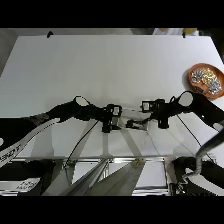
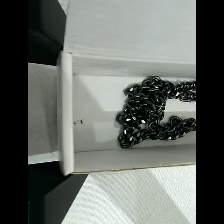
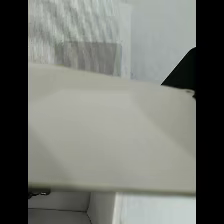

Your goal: Fold the box and place the chain.

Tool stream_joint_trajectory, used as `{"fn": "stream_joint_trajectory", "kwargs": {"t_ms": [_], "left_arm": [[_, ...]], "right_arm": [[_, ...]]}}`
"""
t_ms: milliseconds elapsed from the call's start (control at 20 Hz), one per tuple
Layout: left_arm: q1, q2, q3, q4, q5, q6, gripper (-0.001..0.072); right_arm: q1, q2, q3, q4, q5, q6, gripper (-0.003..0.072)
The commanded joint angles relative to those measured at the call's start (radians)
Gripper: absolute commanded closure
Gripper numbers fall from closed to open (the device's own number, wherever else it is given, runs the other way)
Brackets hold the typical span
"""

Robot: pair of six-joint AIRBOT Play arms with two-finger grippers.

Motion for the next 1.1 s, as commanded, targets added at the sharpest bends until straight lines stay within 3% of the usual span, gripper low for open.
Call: {"fn": "stream_joint_trajectory", "kwargs": {"t_ms": [0, 100, 200, 400, 500, 650, 800, 1050], "left_arm": [[0.000, 0.000, 0.000, 0.000, 0.000, 0.000, 0.0695], [0.000, 0.000, 0.000, 0.000, 0.000, 0.000, 0.0695], [0.000, 0.000, 0.000, 0.000, 0.000, 0.000, 0.0695], [0.000, 0.000, 0.000, 0.000, 0.000, 0.000, 0.0695], [0.000, 0.000, 0.000, 0.000, 0.000, 0.000, 0.0695], [0.000, 0.000, 0.000, 0.000, 0.000, 0.000, 0.0695], [0.000, 0.000, 0.000, 0.000, 0.000, 0.000, 0.0695], [0.000, 0.000, 0.000, 0.000, 0.000, 0.000, 0.0695]], "right_arm": [[0.001, 0.074, -0.003, -0.095, -0.052, 0.098, 0.0670], [0.001, 0.189, -0.003, -0.183, -0.054, 0.198, 0.0670], [0.002, 0.319, -0.002, -0.178, -0.029, 0.285, 0.0669], [0.002, 0.504, 0.017, -0.035, 0.174, 0.330, 0.0669], [0.002, 0.558, 0.024, 0.056, 0.241, 0.473, 0.0670], [0.002, 0.584, 0.024, 0.247, 0.312, 0.526, 0.0669], [0.002, 0.583, 0.024, 0.455, 0.278, 0.526, 0.0669], [0.003, 0.560, 0.024, 0.534, 0.192, 0.526, 0.0669]]}}
